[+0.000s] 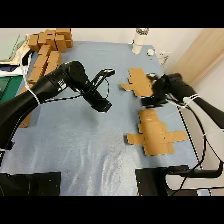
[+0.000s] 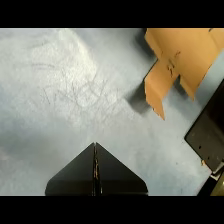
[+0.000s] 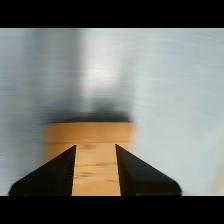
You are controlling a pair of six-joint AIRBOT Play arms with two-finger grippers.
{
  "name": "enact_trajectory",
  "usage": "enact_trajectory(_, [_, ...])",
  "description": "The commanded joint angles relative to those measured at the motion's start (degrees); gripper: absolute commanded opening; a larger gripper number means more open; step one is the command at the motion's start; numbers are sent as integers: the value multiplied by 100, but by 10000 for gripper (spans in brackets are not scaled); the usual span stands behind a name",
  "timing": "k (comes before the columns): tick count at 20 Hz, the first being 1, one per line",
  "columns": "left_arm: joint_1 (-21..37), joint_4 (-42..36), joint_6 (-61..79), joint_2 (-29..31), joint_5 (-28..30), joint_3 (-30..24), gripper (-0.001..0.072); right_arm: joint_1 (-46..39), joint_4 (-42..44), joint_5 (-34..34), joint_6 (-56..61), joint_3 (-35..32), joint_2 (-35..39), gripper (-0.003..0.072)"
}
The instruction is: Fold the box.
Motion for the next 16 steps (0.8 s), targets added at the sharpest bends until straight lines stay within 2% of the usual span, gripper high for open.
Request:
enact_trajectory(1, [-9,-127,-39,-2,404,4,13,-1152,-1506,-1113,511,245,-20,455])
enact_trajectory(5, [-11,-385,-37,-2,511,4,13,-3139,984,-1672,-1226,201,-212,458])
enact_trajectory(6, [-9,-483,-31,-2,503,4,13,-3453,1241,-1690,-1421,195,-225,499])
enact_trajectory(7, [-9,-590,-22,-2,485,4,14,-3729,1338,-1727,-1574,190,-229,532])
enact_trajectory(13, [-9,-994,31,-2,229,4,16,-4350,1443,-1976,-2413,26,-315,533])
enact_trajectory(14, [-9,-1021,59,-2,146,4,123,-4367,1443,-2015,-2490,-61,-356,533])
enact_trajectory(15, [-9,-1019,48,-4,76,4,438,-4365,1443,-2090,-2627,-155,-415,533])
enact_trajectory(16, [-9,-1025,4,-7,57,4,549,-4365,1469,-2127,-2660,-258,-461,533])
